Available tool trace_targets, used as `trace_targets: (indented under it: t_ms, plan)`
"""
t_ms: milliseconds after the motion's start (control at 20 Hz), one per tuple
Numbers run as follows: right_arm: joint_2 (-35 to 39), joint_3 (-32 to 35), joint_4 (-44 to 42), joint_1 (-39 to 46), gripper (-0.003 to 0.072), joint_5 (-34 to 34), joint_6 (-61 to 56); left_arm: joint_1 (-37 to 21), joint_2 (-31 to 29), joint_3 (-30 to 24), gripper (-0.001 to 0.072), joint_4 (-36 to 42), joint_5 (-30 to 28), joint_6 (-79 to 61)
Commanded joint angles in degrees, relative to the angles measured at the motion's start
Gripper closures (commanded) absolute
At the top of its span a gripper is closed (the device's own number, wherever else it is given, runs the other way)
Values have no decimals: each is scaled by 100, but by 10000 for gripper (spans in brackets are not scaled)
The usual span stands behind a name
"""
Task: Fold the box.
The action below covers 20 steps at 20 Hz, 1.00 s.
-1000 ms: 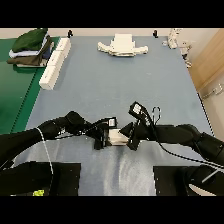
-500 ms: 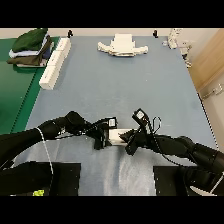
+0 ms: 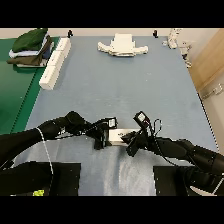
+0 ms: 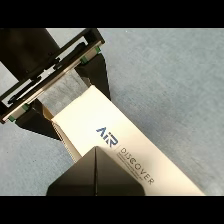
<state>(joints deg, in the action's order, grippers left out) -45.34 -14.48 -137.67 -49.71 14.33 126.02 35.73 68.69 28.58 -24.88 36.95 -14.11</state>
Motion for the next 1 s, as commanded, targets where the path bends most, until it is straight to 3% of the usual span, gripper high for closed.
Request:
trace_targets:
  t_ms: [0, 300, 550, 950]
  plan:
    - [-9, 17, 37, -4, 684, -37, -4, -2, -2, -2, 198, 2, 4, 2]
    - [306, 15, 199, -4, 684, -118, 2, -2, -2, -2, 198, 2, 4, 2]
    - [540, 15, 925, -4, 683, -216, 4, -2, -2, 0, 198, 2, 4, 2]
    - [498, -42, 1394, -4, 682, -177, 1108, -2, -2, -2, 198, 2, 4, 2]
